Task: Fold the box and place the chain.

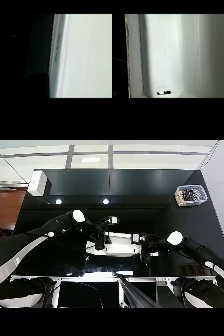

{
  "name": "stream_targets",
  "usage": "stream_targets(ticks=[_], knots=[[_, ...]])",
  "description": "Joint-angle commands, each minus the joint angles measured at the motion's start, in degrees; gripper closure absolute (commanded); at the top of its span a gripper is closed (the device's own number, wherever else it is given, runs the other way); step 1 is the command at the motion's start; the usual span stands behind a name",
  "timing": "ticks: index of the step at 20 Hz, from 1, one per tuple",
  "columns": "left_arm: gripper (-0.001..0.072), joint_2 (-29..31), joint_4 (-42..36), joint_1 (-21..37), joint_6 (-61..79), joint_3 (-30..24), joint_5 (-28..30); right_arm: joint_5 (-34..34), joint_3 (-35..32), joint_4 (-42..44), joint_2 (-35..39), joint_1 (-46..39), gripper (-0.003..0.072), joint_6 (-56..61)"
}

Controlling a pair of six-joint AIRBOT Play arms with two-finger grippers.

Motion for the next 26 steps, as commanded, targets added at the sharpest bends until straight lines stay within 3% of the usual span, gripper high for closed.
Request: stream_targets(ticks=[1,26], knots=[[0.0688,0.04,0.20,0.04,0.04,0.00,-0.02,0.44,0.04,0.22,0.48,-0.11,0.0056,-0.20],[0.0688,0.15,0.11,0.00,1.18,0.44,-1.51,-1.57,0.04,6.25,1.51,0.02,0.0056,-8.13]])
